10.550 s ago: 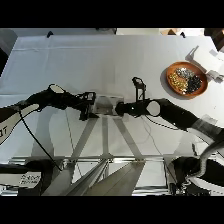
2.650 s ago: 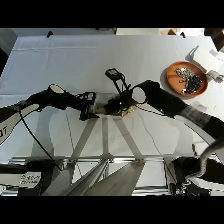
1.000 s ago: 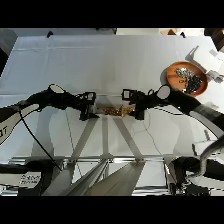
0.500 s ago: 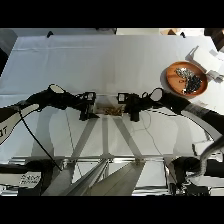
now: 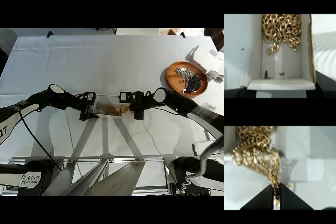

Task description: Fold the box and place the chain.

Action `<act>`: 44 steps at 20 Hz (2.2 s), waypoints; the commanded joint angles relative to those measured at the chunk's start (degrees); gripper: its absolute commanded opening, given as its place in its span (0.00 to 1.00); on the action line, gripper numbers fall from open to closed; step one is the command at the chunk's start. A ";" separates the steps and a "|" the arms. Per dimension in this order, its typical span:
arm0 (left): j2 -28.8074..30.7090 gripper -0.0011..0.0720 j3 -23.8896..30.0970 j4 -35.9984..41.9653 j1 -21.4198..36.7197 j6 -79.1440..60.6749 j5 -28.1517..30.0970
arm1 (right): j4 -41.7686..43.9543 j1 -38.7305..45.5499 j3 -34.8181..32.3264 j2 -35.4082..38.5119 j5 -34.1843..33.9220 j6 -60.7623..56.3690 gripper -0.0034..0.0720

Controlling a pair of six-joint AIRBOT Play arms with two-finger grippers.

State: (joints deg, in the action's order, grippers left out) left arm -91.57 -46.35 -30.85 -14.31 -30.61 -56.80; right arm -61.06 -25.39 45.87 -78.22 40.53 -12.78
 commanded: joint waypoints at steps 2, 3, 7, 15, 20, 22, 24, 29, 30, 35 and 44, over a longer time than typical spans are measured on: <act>0.00 0.30 -0.02 -0.02 0.00 -0.02 0.00 | -7.41 -0.02 0.07 6.62 2.89 -14.40 0.06; 0.00 0.30 -0.02 -0.02 0.00 0.00 0.00 | -7.21 -0.02 0.07 8.04 3.67 -16.00 0.06; 0.00 0.30 -0.02 -0.02 0.00 0.00 0.00 | -2.67 -0.37 0.50 13.31 4.44 -22.93 0.06; 0.00 0.30 -0.02 -0.02 0.00 -0.02 0.00 | 8.76 -6.16 11.32 13.27 2.32 -23.47 0.06; 0.00 0.30 -0.02 -0.02 0.00 0.00 0.00 | 16.28 -6.34 14.01 11.06 1.42 -23.45 0.06; 0.00 0.30 -0.02 -0.02 0.00 -0.02 0.00 | 16.46 -6.34 14.01 9.55 1.95 -23.52 0.06; 0.00 0.30 -0.02 -0.02 -0.02 0.00 0.00 | 16.83 -6.34 14.01 8.22 2.05 -23.71 0.06; 0.00 0.30 -0.02 -0.02 0.00 -0.02 0.00 | 19.47 -6.34 13.99 5.11 6.95 -29.94 0.06; 0.00 0.30 -0.02 -0.02 0.00 -0.02 0.00 | 20.87 -6.45 13.99 4.61 7.39 -29.94 0.06; 0.00 0.30 -0.02 -0.02 -0.02 0.00 0.00 | 24.44 -8.98 13.99 4.28 3.61 -29.14 0.06; 0.00 0.30 -0.02 -0.02 0.00 0.00 0.00 | 31.17 -9.29 13.99 4.28 1.88 -27.21 0.06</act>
State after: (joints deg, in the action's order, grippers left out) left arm -91.55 -46.35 -30.85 -14.31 -30.61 -56.82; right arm -31.27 -34.59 59.79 -73.91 43.75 -40.49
